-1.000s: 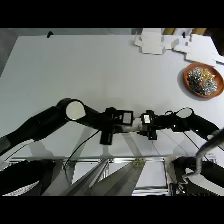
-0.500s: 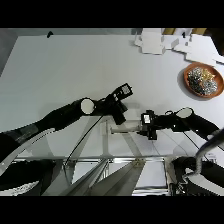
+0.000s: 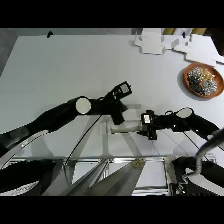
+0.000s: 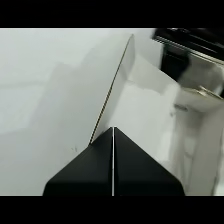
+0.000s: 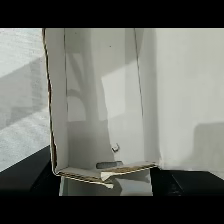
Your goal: Fold the box and place the chain.
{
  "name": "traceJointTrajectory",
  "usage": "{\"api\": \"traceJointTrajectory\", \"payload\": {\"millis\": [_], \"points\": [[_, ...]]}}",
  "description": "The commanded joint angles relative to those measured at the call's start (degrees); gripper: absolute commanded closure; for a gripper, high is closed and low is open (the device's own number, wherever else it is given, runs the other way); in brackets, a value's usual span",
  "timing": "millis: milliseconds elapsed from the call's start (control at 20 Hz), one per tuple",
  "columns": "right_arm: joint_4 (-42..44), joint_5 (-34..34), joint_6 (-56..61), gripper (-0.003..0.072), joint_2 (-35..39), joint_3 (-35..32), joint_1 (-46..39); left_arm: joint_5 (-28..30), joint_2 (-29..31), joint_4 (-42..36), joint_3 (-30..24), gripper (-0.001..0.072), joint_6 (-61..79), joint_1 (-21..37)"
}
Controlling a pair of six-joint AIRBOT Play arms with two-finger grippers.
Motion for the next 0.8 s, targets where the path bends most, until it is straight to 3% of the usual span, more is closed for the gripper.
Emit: {"api": "traceJointTrajectory", "payload": {"millis": [0,100,200,450,750], "points": [[0.0,0.0,0.0,0.029,0.0,0.0,0.0,-13.5,5.2,16.1,0.0,0.0704,-7.6,0.1],[0.0,0.0,0.0,0.029,0.0,0.0,0.0,-19.0,5.2,24.0,0.0,0.0704,-13.8,0.1],[0.0,0.0,0.0,0.029,0.0,0.0,0.0,-22.3,4.2,26.5,0.0,0.0704,-15.1,0.4],[0.0,-0.1,0.0,0.029,0.0,0.0,0.0,-20.0,2.2,27.2,-0.2,0.0704,-15.1,2.4],[0.0,0.0,0.0,0.029,0.0,0.0,0.0,-22.3,2.2,27.2,-2.7,0.0704,-13.2,6.5]]}}
